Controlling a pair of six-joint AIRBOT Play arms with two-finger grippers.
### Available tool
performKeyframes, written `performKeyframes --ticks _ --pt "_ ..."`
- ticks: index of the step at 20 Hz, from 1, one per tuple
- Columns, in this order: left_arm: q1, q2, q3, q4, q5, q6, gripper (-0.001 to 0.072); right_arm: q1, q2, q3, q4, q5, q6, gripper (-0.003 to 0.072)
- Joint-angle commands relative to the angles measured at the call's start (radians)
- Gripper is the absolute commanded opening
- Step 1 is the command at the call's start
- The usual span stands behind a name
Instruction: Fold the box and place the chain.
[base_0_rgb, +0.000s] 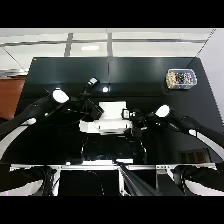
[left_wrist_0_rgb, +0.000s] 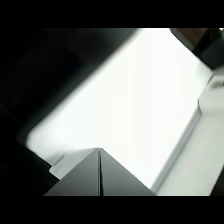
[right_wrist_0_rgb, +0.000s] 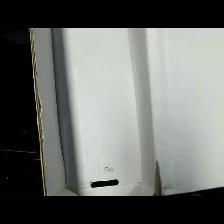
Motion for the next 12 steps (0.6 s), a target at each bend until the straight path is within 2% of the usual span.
performKeyframes --ticks 1,6,10,12 --pt "0.001 -0.084 0.024 0.036 -0.125 -0.021 0.0030 0.001 0.000 0.000 0.000 -0.001 0.001 0.0222" --pt "0.017 -0.049 0.068 0.061 -0.124 -0.022 0.0028 0.001 0.000 0.000 0.000 -0.001 0.001 0.0222" --pt "0.082 0.129 0.073 0.182 -0.175 -0.103 0.0028 0.001 0.000 0.000 0.000 -0.001 0.001 0.0222" --pt "0.117 0.243 0.028 0.190 -0.207 -0.103 0.0028 0.001 0.000 0.000 0.000 -0.001 0.001 0.0222"
